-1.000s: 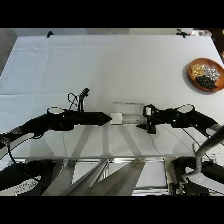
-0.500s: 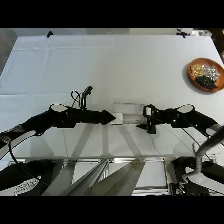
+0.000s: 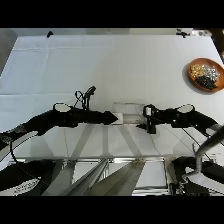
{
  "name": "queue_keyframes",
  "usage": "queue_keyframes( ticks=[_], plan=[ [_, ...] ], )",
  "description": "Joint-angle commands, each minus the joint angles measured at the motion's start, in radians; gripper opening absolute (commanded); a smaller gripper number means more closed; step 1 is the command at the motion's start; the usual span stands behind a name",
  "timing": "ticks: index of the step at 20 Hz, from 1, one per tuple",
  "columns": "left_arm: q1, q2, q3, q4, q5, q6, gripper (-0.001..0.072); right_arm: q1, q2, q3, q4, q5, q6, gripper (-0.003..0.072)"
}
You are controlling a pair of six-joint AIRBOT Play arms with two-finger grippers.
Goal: Fold the box and place the chain.
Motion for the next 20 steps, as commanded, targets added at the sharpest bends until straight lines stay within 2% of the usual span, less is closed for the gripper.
queue_keyframes(
  ticks=[1,4,6,10,15,17,20],
  plan=[
    [-0.006,0.000,0.069,0.127,0.023,-0.141,0.0567,0.000,0.000,0.000,0.000,0.000,0.000,0.0460],
    [-0.005,0.000,0.162,0.389,-0.035,-0.370,0.0567,0.000,0.000,0.000,0.000,0.000,0.000,0.0460],
    [-0.007,0.000,0.216,0.513,-0.091,-0.479,0.0574,0.001,0.000,0.000,0.000,0.000,0.000,0.0460],
    [-0.010,0.000,0.267,0.640,-0.152,-0.620,0.0574,0.000,0.000,0.000,0.000,0.000,0.000,0.0460],
    [-0.014,0.000,0.402,0.863,-0.352,-0.829,0.0574,0.000,0.000,0.000,0.000,0.000,0.000,0.0460],
    [-0.045,0.000,0.478,0.897,-0.393,-0.837,0.0558,0.000,0.000,0.000,0.000,0.000,0.000,0.0460],
    [-0.135,-0.010,0.550,1.056,-0.393,-0.900,0.0554,0.000,0.000,0.000,0.000,0.000,0.000,0.0460]
  ],
)
